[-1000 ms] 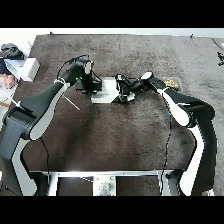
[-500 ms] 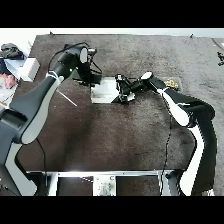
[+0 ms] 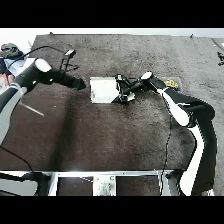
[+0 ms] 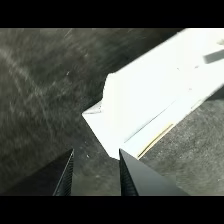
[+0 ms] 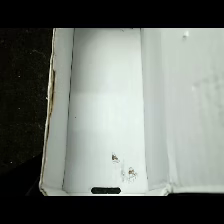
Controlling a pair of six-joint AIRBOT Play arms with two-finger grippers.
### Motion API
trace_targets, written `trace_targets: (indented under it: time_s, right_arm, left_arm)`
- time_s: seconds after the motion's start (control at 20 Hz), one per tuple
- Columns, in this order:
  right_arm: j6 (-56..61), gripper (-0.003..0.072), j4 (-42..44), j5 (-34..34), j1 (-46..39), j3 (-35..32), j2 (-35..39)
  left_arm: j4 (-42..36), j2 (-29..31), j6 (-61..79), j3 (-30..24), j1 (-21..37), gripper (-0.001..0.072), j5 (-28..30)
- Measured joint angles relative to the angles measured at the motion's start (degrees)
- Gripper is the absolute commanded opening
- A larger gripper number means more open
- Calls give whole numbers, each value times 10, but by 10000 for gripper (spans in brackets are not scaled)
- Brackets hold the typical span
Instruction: Fold the box and place the chain.
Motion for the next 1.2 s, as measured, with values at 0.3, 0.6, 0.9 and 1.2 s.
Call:
trace_targets:
  time_s: [0.3,0.6,0.9,1.2]
  right_arm:
    - [0,375,0,0,0,0,0]
    - [0,375,0,0,0,0,0]
    - [0,375,0,0,0,0,0]
    - [0,375,0,0,0,0,0]
  left_arm:
    - [-156,12,227,-64,42,390,76]
    - [-229,-99,387,6,76,387,-40]
    - [-231,-204,547,100,85,620,-156]
    - [-193,-227,676,117,70,720,-189]
